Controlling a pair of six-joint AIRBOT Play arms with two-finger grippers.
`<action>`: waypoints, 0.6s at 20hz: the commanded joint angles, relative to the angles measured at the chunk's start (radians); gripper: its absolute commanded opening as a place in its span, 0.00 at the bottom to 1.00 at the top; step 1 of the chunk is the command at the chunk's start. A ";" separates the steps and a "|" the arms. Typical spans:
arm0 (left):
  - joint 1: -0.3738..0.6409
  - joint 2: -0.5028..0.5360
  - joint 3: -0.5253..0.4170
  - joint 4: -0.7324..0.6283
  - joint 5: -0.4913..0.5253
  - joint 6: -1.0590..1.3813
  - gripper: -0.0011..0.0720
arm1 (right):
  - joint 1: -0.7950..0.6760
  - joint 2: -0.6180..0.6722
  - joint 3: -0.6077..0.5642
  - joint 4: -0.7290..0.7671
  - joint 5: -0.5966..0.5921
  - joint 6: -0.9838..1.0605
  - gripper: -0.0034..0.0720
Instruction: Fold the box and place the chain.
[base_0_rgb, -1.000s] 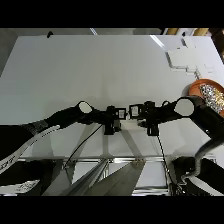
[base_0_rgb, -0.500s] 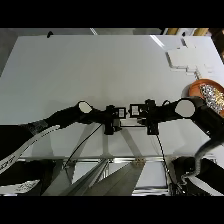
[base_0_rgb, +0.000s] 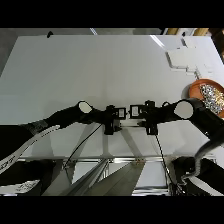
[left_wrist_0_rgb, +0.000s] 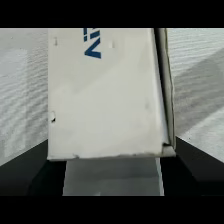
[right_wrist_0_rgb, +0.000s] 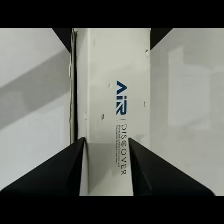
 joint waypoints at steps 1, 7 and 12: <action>0.000 0.001 0.000 -0.005 0.006 -0.003 0.31 | 0.000 0.006 -0.002 0.051 0.021 0.000 0.50; 0.000 0.001 0.000 -0.005 0.006 -0.004 0.31 | 0.000 0.097 -0.002 0.091 0.065 0.000 0.49; 0.000 0.001 0.000 -0.004 0.006 -0.004 0.31 | 0.000 0.086 -0.003 0.072 0.016 0.000 0.24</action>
